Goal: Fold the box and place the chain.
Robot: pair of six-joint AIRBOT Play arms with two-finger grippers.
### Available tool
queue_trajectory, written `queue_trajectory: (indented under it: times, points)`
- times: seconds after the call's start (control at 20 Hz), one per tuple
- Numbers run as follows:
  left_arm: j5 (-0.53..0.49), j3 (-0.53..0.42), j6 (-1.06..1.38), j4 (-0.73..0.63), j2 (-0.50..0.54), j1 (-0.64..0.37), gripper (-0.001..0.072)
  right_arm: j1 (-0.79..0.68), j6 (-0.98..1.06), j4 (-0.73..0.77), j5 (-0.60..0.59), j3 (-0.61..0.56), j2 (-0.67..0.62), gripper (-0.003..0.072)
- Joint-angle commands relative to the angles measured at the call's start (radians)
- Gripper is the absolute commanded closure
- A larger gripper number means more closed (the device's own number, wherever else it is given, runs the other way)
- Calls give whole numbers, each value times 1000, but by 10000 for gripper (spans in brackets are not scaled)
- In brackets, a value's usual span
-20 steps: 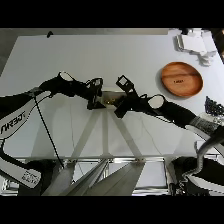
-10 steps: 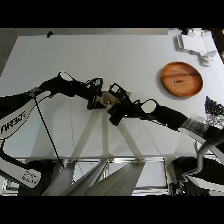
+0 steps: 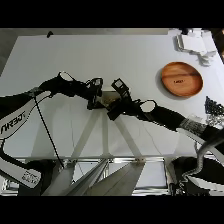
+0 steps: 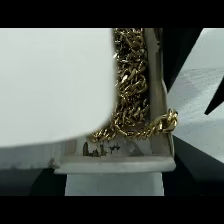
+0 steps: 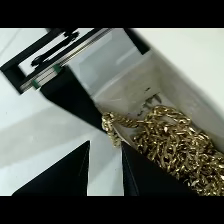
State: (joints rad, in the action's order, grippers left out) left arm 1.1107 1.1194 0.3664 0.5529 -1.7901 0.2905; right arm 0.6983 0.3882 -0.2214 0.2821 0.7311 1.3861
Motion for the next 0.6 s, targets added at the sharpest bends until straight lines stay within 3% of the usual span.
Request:
queue_trajectory:
  times: [0.0, 0.55]
  points:
    - [0, 0, 3, 1, 0, 0, 435, 1, 42, 27, -11, 0, 0, 449]
    - [0, 0, 3, 1, 0, 0, 435, 44, 42, 28, 5, 0, 0, 495]
